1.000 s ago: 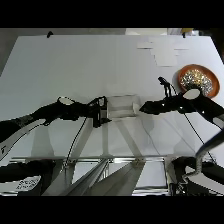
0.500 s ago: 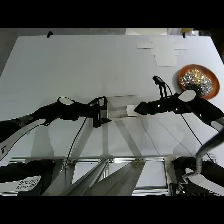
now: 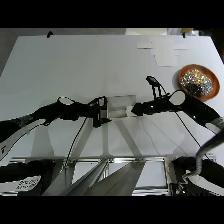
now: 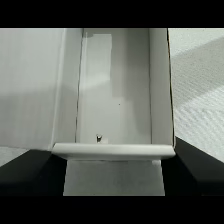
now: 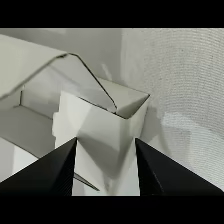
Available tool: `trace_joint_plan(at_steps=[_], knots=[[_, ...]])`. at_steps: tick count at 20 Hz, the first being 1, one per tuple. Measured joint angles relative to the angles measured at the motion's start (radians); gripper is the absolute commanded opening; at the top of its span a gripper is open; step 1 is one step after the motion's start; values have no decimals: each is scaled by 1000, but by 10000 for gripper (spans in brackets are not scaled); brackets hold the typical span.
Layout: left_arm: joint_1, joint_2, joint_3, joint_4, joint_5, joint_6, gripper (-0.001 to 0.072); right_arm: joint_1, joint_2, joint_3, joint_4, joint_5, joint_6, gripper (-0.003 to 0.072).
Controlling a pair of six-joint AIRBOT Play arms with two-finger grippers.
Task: Fold the box and place the chain.
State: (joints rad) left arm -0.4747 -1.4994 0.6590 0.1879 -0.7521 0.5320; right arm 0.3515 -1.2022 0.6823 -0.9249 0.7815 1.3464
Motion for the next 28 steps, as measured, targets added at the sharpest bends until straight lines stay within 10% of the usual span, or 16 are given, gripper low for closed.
trace_joint_plan(at_steps=[8,20,28], knots=[[0,0,0,0,-1,1,14,157,-95,150,-394,111,473,356],[0,0,0,0,0,0,14,257,-239,285,-583,213,731,265],[0,0,0,0,0,0,14,259,-261,288,-597,208,749,42]])
